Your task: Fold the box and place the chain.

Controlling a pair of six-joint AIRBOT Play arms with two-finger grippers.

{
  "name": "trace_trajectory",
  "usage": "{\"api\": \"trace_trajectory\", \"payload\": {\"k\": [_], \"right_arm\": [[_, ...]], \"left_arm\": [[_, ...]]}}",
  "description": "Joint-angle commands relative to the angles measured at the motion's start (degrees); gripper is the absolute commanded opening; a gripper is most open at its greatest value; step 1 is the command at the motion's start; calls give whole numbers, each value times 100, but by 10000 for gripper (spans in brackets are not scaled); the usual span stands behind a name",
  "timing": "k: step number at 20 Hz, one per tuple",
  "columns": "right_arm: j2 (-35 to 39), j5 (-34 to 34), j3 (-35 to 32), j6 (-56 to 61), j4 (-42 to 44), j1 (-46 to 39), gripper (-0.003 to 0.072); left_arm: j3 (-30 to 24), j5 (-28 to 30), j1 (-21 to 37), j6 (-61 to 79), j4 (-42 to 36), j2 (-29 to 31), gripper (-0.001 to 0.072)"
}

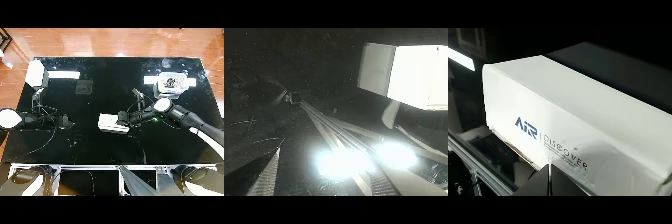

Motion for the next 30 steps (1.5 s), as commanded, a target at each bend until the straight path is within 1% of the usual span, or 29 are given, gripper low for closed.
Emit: {"api": "trace_trajectory", "payload": {"k": [1, 4, 7, 9, 11, 12, 14, 17, 19, 21, 23, 25, 26, 28, 30], "right_arm": [[-127, -68, -4, 74, -236, 181, 23], [-125, -197, 0, 72, -219, 260, 23], [24, -63, 46, -44, -190, 221, 23], [328, 192, 149, -118, -190, 107, 23], [796, 444, 258, -146, -192, -103, 23], [1075, 553, 295, -173, -197, -264, 23], [1611, 754, 297, -181, -409, -708, 23], [2065, 1204, 295, -33, -1399, -1506, 23], [2138, 1464, 295, 15, -1788, -1923, 23], [2138, 1676, 291, 63, -2210, -2205, 23], [2138, 1805, 291, 76, -2306, -2376, 23], [2138, 1803, 291, 76, -2339, -2406, 23], [2138, 1801, 291, 76, -2334, -2406, 23], [2138, 1797, 291, 76, -2365, -2406, 23], [2138, 1779, 289, 76, -2424, -2406, 23]], "left_arm": [[-4, 2, 0, 0, 0, 2, 642], [-4, 4, 0, 0, 0, 2, 642], [-4, 26, 2, 2, 2, 2, 642], [-2, 133, 0, 4, 0, 2, 642], [-2, 326, 0, 26, -35, 2, 642], [7, 317, 2, 133, -173, 0, 641], [142, 22, 0, 796, -732, -188, 642], [619, -302, -101, 2594, -1733, -920, 642], [1078, -278, -396, 4236, -2026, -1484, 645], [1436, -13, -859, 5678, -2020, -1930, 648], [1628, 334, -1443, 7152, -2015, -2229, 649], [1637, 831, -2035, 8644, -1980, -2387, 648], [1637, 1043, -2297, 9082, -1956, -2476, 647], [1639, 1408, -2686, 9248, -1923, -2699, 647], [1639, 1532, -2870, 9200, -1928, -2944, 647]]}}
